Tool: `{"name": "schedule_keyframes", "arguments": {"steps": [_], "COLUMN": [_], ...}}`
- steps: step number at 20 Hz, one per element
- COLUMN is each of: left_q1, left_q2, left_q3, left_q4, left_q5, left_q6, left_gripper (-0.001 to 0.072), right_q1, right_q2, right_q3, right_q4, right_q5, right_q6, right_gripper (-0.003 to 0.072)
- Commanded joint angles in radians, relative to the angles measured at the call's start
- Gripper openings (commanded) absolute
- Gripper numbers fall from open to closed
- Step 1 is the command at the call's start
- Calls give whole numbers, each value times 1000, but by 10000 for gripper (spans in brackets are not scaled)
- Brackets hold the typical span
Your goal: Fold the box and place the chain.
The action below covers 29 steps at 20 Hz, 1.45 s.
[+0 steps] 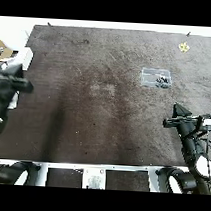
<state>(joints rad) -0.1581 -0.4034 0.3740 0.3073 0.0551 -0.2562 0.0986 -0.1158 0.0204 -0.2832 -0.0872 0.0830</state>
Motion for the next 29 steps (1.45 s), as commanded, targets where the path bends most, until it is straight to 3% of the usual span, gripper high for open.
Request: {"name": "schedule_keyframes", "arguments": {"steps": [1,5,29], "left_q1": [-119,-134,-134], "left_q2": [120,172,172], "left_q3": [-177,-209,-209], "left_q4": [4,3,4], "left_q5": [135,140,143], "left_q6": [17,18,21], "left_gripper": [4,8,11], "right_q1": [0,0,0], "right_q2": [1,1,1], "right_q3": [0,0,0], "right_q4": [0,0,0], "right_q5": [0,0,0], "right_q6": [0,0,0], "right_gripper": [6,6,6]}}
